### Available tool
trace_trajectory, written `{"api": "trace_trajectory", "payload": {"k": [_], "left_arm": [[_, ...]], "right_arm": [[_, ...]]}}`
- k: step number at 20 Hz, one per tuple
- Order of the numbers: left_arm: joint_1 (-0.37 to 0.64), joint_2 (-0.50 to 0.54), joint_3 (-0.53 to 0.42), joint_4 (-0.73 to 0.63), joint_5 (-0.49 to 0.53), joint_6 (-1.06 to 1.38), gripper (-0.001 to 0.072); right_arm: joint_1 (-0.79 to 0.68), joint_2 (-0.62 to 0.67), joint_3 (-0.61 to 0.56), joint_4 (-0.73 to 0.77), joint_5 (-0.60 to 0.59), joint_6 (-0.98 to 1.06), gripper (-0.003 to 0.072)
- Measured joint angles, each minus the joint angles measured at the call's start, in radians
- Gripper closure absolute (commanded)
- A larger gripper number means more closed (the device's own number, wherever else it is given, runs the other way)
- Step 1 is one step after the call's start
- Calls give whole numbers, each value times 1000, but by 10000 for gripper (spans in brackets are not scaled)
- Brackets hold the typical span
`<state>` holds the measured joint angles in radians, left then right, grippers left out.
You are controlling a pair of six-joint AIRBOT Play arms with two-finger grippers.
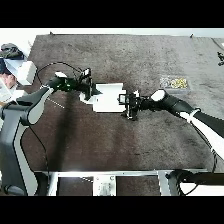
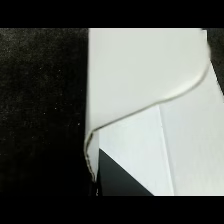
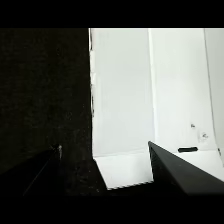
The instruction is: Fold the box and place the chain.
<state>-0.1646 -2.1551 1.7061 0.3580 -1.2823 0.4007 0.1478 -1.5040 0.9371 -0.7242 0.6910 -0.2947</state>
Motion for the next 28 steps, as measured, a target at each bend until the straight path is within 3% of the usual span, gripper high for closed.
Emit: {"api": "trace_trajectory", "payload": {"k": [16,28], "left_arm": [[0,0,0,0,2,0,699],[-1,0,0,0,0,0,699]], "right_arm": [[4,5,18,47,-178,62,31],[-38,-23,114,36,-132,85,29]]}}
